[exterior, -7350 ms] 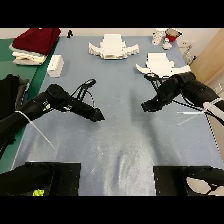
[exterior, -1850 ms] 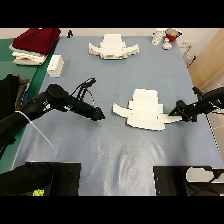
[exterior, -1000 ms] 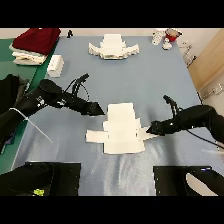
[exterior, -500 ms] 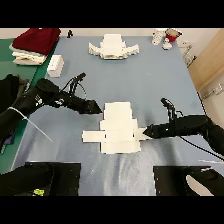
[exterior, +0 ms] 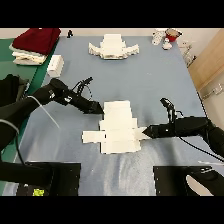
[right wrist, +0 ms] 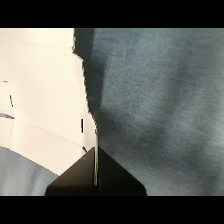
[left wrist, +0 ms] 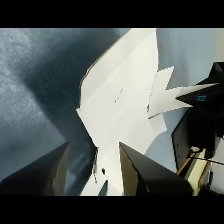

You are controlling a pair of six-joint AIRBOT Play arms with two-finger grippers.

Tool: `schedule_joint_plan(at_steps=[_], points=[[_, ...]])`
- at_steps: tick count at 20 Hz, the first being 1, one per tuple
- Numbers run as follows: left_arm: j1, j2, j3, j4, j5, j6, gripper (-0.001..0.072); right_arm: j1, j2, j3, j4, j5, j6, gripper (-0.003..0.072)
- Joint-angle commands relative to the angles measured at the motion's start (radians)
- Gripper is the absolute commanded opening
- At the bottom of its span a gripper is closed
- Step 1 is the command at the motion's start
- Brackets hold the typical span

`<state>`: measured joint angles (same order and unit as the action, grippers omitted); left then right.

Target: Fold the box.

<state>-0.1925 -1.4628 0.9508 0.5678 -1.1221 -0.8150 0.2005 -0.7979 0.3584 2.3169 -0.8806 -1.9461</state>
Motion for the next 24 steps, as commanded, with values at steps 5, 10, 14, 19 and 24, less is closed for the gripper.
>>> schedule_joint_plan(at_steps=[5,10,14,19,24], points=[[-0.005,-0.314,0.295,-0.033,-0.296,0.094,0.0491,0.001,0.001,-0.001,0.0,-0.018,-0.018,0.0002],[-0.031,-0.398,0.359,-0.037,-0.41,0.121,0.0349,0.001,0.001,-0.001,0.0,-0.017,-0.018,0.0002],[-0.064,-0.399,0.359,-0.029,-0.434,0.147,0.0348,0.001,0.0,-0.001,-0.001,-0.016,-0.018,0.0002],[-0.069,-0.398,0.36,-0.031,-0.433,0.169,0.0346,0.001,0.0,-0.001,-0.002,-0.017,-0.018,0.0002],[-0.07,-0.399,0.36,-0.036,-0.441,0.225,0.0017,0.001,0.0,-0.001,-0.005,-0.017,-0.019,0.0002]])
